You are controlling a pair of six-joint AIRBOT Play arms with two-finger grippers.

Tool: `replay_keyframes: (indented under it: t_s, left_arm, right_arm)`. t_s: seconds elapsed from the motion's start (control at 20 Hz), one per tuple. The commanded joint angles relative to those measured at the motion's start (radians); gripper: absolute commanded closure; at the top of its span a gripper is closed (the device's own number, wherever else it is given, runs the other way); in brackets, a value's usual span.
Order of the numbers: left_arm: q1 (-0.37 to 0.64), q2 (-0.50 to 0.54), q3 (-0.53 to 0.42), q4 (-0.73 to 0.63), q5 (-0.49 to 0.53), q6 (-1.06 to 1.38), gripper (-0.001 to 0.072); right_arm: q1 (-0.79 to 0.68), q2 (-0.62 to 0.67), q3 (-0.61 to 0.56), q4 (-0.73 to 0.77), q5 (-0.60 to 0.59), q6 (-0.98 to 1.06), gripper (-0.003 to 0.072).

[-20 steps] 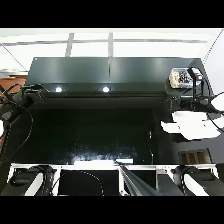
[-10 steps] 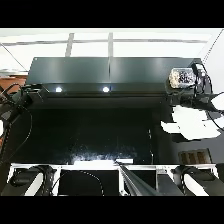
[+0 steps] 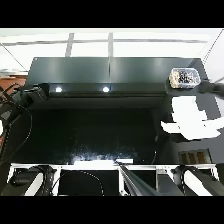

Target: Fold the box and place the chain.

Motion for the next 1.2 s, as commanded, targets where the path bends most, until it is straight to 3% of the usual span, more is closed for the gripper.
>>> replay_keyframes:
  t_s: [0.0, 0.2, 0.45, 0.65, 1.15]
  left_arm:
    - [-0.001, 0.000, 0.001, -0.004, -0.085, -0.001, -0.0003]
    - [0.000, 0.000, 0.001, 0.000, -0.223, -0.001, -0.0003]
    - [0.000, 0.000, 0.001, 0.000, -0.228, -0.001, -0.0003]
    - [0.000, 0.000, 0.001, 0.000, -0.228, -0.001, -0.0002]
    - [0.000, 0.000, 0.001, 0.001, -0.228, 0.000, -0.0003]
  right_arm:
    - [-0.313, -0.088, 0.102, -0.082, 0.098, 0.130, -0.0022]
    - [-0.568, -0.189, 0.151, 0.042, 0.333, -0.122, -0.0021]
    - [-0.769, -0.294, 0.151, 0.476, 0.460, -0.500, -0.0021]
    - [-0.856, -0.365, 0.161, 0.750, 0.536, -0.674, -0.0021]
    - [-0.856, -0.462, 0.199, 0.756, 0.599, -0.753, -0.0021]
